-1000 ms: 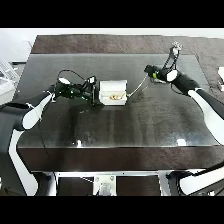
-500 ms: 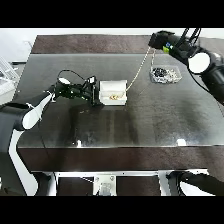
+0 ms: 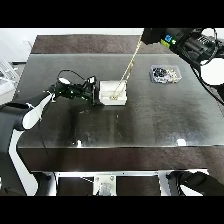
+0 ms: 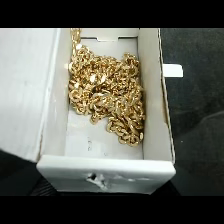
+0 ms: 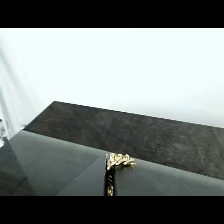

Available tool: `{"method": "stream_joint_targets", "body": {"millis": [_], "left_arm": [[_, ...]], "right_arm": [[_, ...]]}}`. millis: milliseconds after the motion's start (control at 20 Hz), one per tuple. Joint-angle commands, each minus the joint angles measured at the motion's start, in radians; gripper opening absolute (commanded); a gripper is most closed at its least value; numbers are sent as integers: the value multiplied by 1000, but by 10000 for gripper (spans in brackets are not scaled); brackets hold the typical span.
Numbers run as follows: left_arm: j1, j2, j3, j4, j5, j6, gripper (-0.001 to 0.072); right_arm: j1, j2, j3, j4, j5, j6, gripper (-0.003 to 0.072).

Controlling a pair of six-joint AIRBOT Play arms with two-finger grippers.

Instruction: Fold the box and place the chain.

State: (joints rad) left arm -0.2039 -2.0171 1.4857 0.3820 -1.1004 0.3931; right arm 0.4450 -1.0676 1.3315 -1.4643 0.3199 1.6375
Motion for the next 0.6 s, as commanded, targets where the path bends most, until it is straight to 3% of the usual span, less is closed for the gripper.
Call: {"method": "stream_joint_targets", "body": {"millis": [0, 550], "left_arm": [[1, 0, 0, 0, 0, 0, 352], [1, 0, 0, 0, 0, 0, 352]], "right_arm": [[58, 8, -2, -14, 18, 0, 4], [76, -72, -43, -11, 18, 2, 4]]}}
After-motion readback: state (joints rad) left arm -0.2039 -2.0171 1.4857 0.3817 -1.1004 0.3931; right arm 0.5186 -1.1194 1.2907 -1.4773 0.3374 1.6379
